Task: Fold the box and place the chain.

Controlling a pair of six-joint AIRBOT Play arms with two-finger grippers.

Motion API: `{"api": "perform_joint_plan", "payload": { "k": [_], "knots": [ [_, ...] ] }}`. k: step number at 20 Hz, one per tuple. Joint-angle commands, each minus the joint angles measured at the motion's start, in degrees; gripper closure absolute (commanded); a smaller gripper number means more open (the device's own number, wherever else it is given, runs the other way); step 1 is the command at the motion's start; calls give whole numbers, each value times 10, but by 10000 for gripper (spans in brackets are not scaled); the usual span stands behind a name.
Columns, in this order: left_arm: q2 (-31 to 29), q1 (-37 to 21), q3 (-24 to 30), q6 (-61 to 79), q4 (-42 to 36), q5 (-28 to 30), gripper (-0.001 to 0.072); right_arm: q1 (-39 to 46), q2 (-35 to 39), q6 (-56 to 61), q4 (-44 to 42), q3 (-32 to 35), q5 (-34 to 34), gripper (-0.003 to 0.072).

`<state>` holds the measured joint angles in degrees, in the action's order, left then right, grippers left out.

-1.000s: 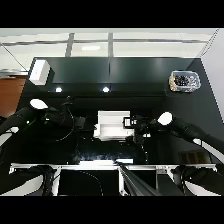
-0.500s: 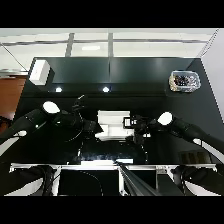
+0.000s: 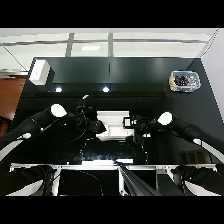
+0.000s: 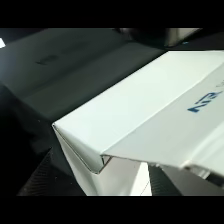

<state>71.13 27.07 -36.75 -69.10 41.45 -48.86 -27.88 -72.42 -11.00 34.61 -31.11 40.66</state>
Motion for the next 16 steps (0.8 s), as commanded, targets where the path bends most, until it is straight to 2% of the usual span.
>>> {"api": "perform_joint_plan", "payload": {
  "k": [1,3,4,5,8,9,11,16],
  "knots": [
    [0,41,-35,-136,146,-3,20,0,0,0,0,0,0,515],
    [0,83,-73,-259,266,-16,21,0,0,0,0,0,0,515],
    [0,108,-91,-307,313,-26,51,0,0,0,0,0,0,515],
    [2,131,-109,-338,345,-43,153,0,0,0,0,0,0,515],
    [8,177,-150,-463,433,-108,182,0,0,0,0,0,0,515],
    [8,184,-153,-518,459,-120,228,0,0,0,0,0,0,515],
    [11,192,-153,-566,463,-125,229,0,0,0,0,0,0,515],
    [35,199,-153,-572,434,-125,229,0,0,0,0,0,0,515]
  ]
}}
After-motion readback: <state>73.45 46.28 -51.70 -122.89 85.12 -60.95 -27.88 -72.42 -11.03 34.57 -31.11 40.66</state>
